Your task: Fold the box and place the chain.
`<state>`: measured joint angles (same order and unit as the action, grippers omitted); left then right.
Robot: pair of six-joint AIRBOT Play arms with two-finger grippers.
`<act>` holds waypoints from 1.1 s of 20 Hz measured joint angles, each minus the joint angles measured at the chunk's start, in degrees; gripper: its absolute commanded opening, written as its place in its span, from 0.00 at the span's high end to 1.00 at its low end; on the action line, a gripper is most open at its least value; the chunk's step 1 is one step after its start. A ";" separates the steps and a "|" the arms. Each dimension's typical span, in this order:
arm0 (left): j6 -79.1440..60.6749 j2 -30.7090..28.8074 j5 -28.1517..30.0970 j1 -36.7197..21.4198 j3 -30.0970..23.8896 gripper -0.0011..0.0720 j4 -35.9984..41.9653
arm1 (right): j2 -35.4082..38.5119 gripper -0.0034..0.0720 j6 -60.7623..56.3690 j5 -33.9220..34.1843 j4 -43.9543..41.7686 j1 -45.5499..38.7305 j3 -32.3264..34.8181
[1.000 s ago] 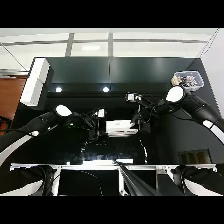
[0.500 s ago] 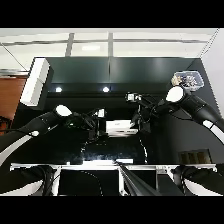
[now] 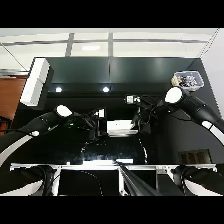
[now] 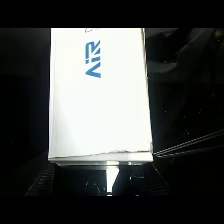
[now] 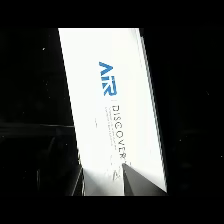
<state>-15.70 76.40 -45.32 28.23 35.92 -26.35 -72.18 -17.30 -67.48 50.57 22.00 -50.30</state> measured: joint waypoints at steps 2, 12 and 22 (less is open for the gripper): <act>0.00 0.00 0.00 0.00 0.00 0.59 0.00 | 0.00 0.43 -0.04 0.33 0.35 0.35 0.02; -0.11 0.00 -0.17 0.00 0.00 0.59 -0.07 | 1.53 0.45 -4.90 2.03 0.59 0.09 -0.70; -0.04 0.00 -0.15 0.00 0.00 0.59 -0.04 | 7.41 0.94 -28.92 -5.31 -15.82 -8.39 7.50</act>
<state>-15.75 76.40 -45.47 28.23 35.92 -26.39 -64.77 -46.22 -72.79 34.74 13.61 -42.81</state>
